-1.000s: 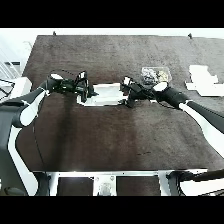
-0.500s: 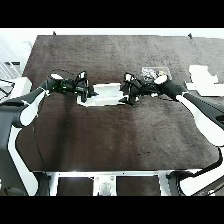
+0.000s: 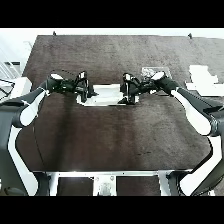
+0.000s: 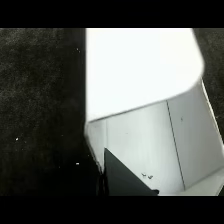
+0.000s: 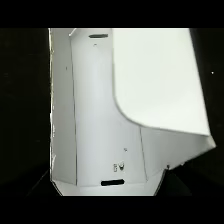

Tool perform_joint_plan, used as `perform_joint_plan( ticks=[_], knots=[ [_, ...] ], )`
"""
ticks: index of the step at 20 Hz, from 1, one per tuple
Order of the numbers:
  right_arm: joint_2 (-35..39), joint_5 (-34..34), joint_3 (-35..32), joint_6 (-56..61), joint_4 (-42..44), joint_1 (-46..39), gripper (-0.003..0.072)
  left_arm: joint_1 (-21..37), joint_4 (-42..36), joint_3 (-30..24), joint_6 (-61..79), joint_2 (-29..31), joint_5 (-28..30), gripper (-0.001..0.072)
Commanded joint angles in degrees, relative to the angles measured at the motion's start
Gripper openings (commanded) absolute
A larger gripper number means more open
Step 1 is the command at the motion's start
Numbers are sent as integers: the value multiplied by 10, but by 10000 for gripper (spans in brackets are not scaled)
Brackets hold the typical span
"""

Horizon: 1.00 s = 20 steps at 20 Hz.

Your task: Fold the box and place the chain.

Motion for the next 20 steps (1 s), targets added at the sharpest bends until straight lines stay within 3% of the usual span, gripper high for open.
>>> perform_joint_plan(
  ticks=[1, 20],
  knots=[
    [-24, 35, 26, -2, 5, 0, 709, 0, 0, 0, 0, 0, 1, 21],
    [-85, 44, 56, -9, 38, -5, 705, 0, 0, 0, 0, 0, 1, 21]
  ],
)
